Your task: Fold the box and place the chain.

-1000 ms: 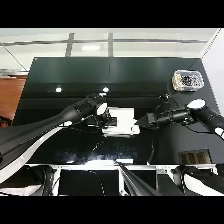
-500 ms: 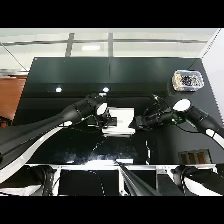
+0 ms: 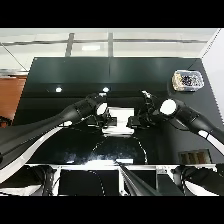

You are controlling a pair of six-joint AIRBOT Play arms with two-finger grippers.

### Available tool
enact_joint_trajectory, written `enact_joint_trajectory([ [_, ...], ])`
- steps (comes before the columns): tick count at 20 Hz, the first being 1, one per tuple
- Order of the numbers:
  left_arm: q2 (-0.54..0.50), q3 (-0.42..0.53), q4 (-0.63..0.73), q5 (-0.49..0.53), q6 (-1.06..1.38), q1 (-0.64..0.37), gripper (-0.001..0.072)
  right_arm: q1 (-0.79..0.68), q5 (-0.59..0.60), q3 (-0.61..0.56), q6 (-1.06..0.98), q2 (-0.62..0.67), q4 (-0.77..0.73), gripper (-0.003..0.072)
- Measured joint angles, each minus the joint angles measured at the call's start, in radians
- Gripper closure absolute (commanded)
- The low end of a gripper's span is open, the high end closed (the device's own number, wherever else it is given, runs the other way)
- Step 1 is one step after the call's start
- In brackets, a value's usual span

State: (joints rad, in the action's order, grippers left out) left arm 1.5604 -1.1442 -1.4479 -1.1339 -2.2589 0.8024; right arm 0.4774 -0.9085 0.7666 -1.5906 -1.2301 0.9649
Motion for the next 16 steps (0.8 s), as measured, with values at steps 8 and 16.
enact_joint_trajectory([
  [8,0.000,0.000,0.000,-0.002,0.000,0.000,0.0683,0.187,-0.111,0.153,-0.431,-0.089,0.379,0.0380],
  [16,0.000,0.000,0.000,0.000,-0.001,0.000,0.0684,0.231,-0.175,0.188,-0.619,-0.133,0.478,0.0382],
])
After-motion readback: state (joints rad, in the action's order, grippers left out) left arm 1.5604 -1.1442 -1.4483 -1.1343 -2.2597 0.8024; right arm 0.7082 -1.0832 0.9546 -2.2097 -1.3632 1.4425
